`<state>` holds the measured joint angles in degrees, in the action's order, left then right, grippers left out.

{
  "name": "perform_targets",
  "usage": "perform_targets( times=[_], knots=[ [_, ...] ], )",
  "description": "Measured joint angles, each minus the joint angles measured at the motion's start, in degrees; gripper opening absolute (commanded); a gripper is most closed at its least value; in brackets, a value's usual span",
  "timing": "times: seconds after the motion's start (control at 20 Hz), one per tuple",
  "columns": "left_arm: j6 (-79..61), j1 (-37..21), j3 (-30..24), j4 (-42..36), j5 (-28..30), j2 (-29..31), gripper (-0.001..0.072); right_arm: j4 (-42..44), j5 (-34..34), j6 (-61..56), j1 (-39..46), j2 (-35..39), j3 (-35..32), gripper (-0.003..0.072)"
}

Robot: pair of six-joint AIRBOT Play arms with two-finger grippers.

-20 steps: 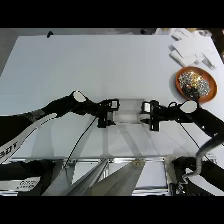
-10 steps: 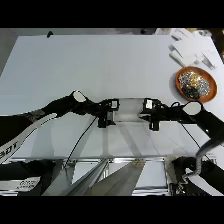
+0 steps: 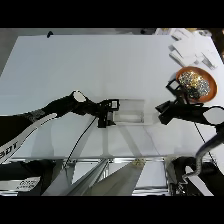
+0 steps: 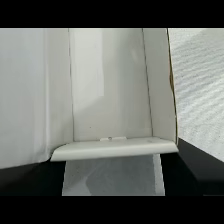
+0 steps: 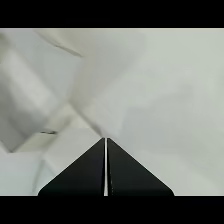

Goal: Fold the box and place the chain.

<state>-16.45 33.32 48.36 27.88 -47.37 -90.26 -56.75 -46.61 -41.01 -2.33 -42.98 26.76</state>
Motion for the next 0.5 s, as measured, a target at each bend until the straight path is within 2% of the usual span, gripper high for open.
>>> perform_targets(
  times=[0.25,0.5],
  knots=[
    [-0.02,0.00,0.00,0.00,0.00,0.00,0.0139,-4.66,-0.83,-19.76,8.04,-4.85,0.02,0.0019],
    [-0.02,0.00,0.00,0.00,0.00,0.00,0.0139,-0.81,-4.63,-26.67,9.92,-15.32,0.02,0.0019]
  ],
)
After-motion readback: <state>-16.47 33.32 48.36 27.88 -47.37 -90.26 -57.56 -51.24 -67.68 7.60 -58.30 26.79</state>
